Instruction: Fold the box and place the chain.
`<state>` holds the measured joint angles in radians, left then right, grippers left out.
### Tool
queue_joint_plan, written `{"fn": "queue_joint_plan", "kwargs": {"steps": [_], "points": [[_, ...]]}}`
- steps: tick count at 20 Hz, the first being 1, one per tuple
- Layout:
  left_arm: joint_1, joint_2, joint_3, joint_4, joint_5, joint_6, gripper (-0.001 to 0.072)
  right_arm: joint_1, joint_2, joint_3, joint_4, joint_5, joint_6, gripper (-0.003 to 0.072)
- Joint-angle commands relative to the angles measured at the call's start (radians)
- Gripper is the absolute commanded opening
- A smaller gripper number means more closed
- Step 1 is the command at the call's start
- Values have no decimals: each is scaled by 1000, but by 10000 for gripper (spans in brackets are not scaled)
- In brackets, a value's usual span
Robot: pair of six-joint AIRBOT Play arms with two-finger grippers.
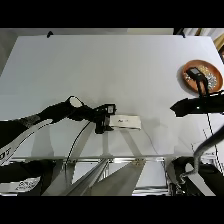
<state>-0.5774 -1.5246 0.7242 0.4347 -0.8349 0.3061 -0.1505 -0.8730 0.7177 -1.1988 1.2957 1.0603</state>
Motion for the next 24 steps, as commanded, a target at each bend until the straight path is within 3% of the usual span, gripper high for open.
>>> {"fn": "queue_joint_plan", "kwargs": {"steps": [1,3,6,15,16,17,18,24], "points": [[0,1,0,0,0,0,394,-49,-124,13,-289,159,237,19],[0,1,0,0,0,0,394,-49,-147,13,-397,225,311,19],[0,1,0,0,0,0,394,-49,-147,13,-388,297,314,19],[0,1,0,-5,0,1,380,-49,-147,13,-349,287,330,20],[0,1,0,-16,-1,-1,267,-49,-147,13,-348,287,330,20],[4,5,0,-13,-13,-9,45,-49,-147,13,-348,287,330,20],[6,17,0,-4,-18,-22,3,-49,-147,13,-348,286,330,20],[79,235,0,57,88,-297,3,-49,-147,13,-348,286,330,20]]}}
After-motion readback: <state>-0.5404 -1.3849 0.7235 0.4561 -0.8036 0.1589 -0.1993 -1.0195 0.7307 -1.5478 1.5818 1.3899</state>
